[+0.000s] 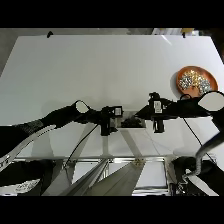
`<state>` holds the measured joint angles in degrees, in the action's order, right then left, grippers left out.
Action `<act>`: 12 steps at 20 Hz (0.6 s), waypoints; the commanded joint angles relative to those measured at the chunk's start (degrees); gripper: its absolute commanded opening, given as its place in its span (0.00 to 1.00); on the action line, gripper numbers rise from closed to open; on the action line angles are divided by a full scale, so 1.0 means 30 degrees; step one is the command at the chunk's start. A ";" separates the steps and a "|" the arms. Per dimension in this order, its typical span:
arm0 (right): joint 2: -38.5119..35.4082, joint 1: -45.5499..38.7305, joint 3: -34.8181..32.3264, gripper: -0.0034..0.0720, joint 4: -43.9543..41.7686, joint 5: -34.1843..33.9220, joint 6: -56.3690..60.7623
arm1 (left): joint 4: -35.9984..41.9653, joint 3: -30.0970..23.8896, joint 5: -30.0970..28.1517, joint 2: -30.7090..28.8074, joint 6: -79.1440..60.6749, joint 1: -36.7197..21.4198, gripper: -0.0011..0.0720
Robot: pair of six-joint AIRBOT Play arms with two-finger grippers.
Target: Fold the box and place the chain.
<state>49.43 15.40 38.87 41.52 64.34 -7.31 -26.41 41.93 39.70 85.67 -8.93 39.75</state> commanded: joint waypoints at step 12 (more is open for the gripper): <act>0.6594 0.0036 0.5457 0.06 0.1479 0.1989 1.0091 | -0.0007 -0.0007 -0.0007 -0.0015 -0.0007 -0.0007 0.39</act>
<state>62.67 15.44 52.25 45.36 69.36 10.81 -26.41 41.93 39.70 85.67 -8.93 39.75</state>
